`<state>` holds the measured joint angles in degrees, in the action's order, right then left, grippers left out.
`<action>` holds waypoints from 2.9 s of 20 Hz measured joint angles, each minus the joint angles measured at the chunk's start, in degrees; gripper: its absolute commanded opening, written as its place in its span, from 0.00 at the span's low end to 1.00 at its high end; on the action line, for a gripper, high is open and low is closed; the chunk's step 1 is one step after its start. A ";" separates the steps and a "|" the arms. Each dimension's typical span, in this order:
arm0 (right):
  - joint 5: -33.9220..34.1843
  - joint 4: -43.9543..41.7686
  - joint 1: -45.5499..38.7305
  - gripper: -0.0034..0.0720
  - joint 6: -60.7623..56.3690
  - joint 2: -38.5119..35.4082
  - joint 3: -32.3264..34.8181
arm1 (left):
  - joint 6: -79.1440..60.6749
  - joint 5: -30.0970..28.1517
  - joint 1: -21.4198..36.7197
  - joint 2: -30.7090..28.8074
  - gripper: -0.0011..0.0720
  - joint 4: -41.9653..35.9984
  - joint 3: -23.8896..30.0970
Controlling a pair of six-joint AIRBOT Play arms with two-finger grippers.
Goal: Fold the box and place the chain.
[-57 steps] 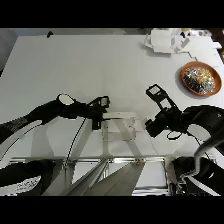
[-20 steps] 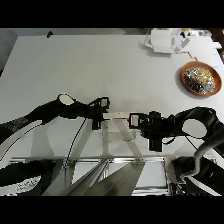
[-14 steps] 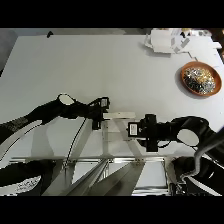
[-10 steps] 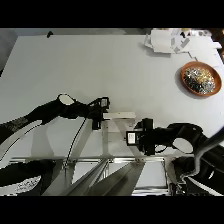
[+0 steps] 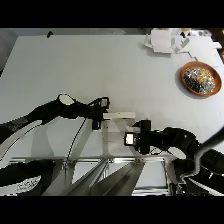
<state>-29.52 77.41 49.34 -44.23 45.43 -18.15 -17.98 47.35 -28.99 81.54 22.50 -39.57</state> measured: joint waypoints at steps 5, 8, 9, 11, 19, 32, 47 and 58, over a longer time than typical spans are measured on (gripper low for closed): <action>1.46 1.40 -1.11 0.93 -2.95 1.81 -0.26 | 0.00 0.00 0.00 0.00 0.03 0.00 0.00; 0.98 1.73 -2.51 0.93 -3.50 2.08 -1.66 | 0.00 0.00 -0.02 0.00 0.03 0.00 0.00; 0.39 1.73 -3.04 0.93 -3.58 2.16 -2.25 | 0.00 0.00 0.00 0.00 0.03 0.00 0.00; -0.96 1.81 -4.24 0.94 -3.58 2.19 -3.50 | 0.02 -0.02 0.00 0.02 0.03 0.00 0.00; -2.58 1.51 -8.63 0.94 0.74 2.23 -5.03 | 0.02 0.00 0.00 0.02 0.03 0.00 0.00; -3.32 -21.88 -18.71 0.94 30.95 6.88 -5.11 | 0.00 -0.02 -0.02 0.02 0.03 0.00 0.00; -8.09 -41.66 -23.26 0.92 58.49 17.88 -5.38 | -0.07 0.15 0.00 0.02 0.03 0.13 0.00; -9.53 -44.54 -23.28 0.90 62.29 20.55 -5.40 | -0.04 0.13 0.00 0.00 0.03 0.13 0.00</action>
<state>-39.05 32.86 26.06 18.06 65.98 -23.55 -18.02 47.48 -28.99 81.54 22.63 -39.57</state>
